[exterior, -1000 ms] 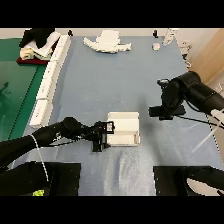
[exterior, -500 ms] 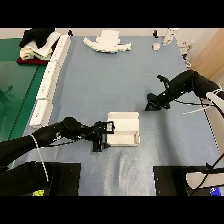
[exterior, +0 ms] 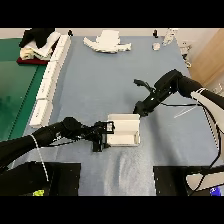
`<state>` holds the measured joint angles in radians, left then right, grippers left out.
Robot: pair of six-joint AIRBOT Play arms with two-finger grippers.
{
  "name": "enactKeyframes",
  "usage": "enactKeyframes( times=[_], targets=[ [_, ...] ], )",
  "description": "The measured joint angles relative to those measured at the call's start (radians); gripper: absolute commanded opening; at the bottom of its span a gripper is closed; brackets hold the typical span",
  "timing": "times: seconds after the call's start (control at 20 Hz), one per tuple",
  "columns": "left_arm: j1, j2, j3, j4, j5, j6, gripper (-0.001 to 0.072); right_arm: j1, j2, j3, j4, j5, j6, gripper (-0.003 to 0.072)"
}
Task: Fold the box.
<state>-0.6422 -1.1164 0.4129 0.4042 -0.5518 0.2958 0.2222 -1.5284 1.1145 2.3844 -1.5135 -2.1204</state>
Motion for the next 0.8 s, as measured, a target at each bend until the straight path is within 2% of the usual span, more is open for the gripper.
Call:
enactKeyframes(
  times=[0.15, 0.35, 0.8],
  targets=[
    [0.000, 0.000, 0.000, 0.000, 0.000, 0.000, 0.0498, 0.083, 0.064, -0.048, 0.002, 0.009, -0.072, 0.0002],
    [0.000, 0.000, 0.000, 0.000, 0.000, 0.000, 0.0498, 0.172, 0.183, -0.145, -0.021, 0.121, -0.169, 0.0003],
    [0.000, 0.000, 0.000, 0.000, 0.000, 0.000, 0.0498, 0.376, 0.529, -0.475, -0.076, 0.583, -0.404, 0.0013]
  ],
)
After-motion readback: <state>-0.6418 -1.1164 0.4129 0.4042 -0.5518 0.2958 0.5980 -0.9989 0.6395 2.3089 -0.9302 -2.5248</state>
